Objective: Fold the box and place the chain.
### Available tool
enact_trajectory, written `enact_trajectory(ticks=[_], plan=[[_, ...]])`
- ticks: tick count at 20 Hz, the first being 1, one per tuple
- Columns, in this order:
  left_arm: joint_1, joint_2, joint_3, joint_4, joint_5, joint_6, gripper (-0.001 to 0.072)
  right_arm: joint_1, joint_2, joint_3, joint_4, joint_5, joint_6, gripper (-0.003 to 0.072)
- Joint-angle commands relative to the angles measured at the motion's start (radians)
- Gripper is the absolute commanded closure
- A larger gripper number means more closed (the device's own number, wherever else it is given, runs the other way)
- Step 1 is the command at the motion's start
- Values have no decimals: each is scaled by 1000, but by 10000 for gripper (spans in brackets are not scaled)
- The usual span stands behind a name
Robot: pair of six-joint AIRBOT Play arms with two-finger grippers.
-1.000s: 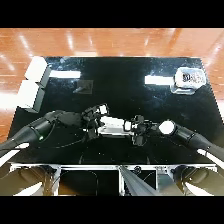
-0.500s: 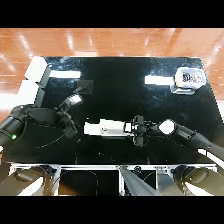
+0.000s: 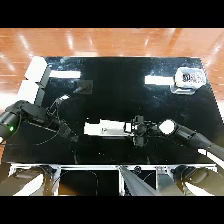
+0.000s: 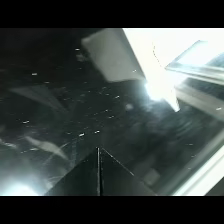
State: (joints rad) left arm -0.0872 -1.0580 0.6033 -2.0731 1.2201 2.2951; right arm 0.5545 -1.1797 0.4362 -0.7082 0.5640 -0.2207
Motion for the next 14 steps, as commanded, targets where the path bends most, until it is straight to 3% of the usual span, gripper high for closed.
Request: enact_trajectory(ticks=[1, 9, 14], plan=[[-11, -76, 0, -59, 2, -26, 690, 0, 0, 1, 1, 0, 0, 186], [-39, -110, 0, -134, -177, -105, 691, 0, -1, 0, 31, 0, 0, 186], [-62, -176, 0, -183, -173, -153, 691, 0, -1, 0, 31, 0, 0, 186]])
